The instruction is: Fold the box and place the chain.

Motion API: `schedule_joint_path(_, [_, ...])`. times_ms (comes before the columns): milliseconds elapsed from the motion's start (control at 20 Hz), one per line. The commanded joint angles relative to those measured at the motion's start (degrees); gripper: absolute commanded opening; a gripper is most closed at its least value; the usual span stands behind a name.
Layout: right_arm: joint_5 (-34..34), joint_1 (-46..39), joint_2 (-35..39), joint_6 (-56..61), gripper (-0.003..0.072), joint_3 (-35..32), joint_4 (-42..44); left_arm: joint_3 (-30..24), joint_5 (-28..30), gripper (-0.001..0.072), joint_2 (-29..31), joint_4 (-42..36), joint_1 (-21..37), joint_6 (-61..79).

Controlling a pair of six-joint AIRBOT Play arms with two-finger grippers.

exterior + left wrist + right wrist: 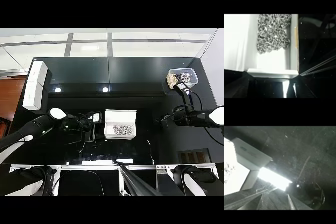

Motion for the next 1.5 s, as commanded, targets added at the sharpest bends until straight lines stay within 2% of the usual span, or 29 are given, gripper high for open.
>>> schedule_joint_path(0, [-0.02,0.04,0.02,-0.02,0.0375,0.04,0.02,0.33,0.0,0.0706,-0.28,0.02,-0.72,-0.5])
schedule_joint_path(350, [-0.94,0.04,0.0,-0.04,0.0376,0.04,1.11,3.76,1.86,0.0703,-3.21,0.68,-4.22,-2.32])
schedule_joint_path(400, [-1.44,0.07,-0.07,-0.04,0.0376,0.04,1.73,3.76,2.58,0.0665,-3.21,1.16,-4.7,-2.84])
schedule_joint_path(500, [-3.15,0.07,-0.11,-0.04,0.0376,0.04,4.22,3.76,3.02,0.0439,-3.21,1.99,-5.25,-3.17])
schedule_joint_path(550, [-4.79,0.07,-0.15,-0.02,0.0379,0.04,6.62,3.76,3.04,0.0397,-3.21,2.03,-5.33,-3.17])
schedule_joint_path(600, [-6.88,0.07,-0.35,0.0,0.0471,0.04,10.19,3.76,3.04,0.0397,-3.21,2.01,-5.33,-3.21])
schedule_joint_path(650, [-9.66,0.22,-0.92,-0.11,0.0712,0.04,15.47,3.76,3.1,0.0397,-3.21,2.01,-5.33,-3.26])
schedule_joint_path(850, [-25.57,6.64,-8.72,-1.42,0.0705,0.11,31.95,3.76,3.17,0.0397,-3.21,2.01,-5.33,-3.32])
schedule_joint_path(950, [-28.11,11.54,-15.17,-5.05,0.0705,0.35,34.64,3.76,3.17,0.0397,-3.21,2.01,-5.33,-3.34])
schedule_joint_path(1050, [-27.61,14.86,-20.68,-7.72,0.0705,0.66,34.6,3.76,3.17,0.0397,-3.21,1.99,-5.33,-3.34])
schedule_joint_path(1150, [-25.42,15.87,-22.08,-15.3,0.0705,1.09,34.27,3.76,3.17,0.0397,-3.21,1.99,-5.33,-3.34])
schedule_joint_path(1300, [-13.9,14.86,-20.52,-33.62,0.0705,4.87,31.85,3.76,3.17,0.0397,-3.21,1.97,-5.33,-3.34])
schedule_joint_path(1450, [-2.1,14.82,-19.45,-35.5,0.0705,10.16,21.11,3.76,3.19,0.0397,-3.21,1.99,-5.33,-3.34])
